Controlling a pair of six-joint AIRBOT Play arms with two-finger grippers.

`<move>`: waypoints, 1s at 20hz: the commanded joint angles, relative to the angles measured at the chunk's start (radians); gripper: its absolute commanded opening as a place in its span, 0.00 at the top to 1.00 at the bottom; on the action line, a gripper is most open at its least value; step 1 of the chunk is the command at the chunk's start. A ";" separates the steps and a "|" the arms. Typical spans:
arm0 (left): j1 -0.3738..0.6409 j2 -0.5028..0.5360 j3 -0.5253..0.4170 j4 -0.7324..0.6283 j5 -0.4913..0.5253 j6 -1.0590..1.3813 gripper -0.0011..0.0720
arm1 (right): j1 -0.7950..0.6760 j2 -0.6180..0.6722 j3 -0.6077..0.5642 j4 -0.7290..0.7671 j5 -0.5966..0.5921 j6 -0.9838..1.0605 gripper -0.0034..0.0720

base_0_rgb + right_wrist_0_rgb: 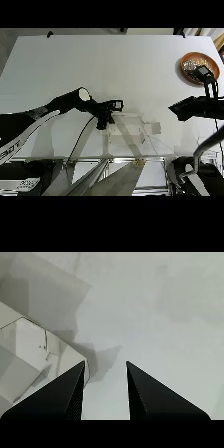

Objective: Fold the box and place the chain.

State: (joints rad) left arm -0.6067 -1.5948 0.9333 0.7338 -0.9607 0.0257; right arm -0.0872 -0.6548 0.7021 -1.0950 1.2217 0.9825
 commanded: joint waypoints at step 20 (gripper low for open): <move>0.000 0.002 0.000 0.000 -0.001 0.000 0.97 | 0.366 0.000 -0.036 0.038 0.082 -0.138 0.93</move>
State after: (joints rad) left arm -0.6067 -1.5940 0.9333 0.7338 -0.9619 0.0254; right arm 0.1299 -0.6548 0.6884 -0.9585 1.3117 0.8848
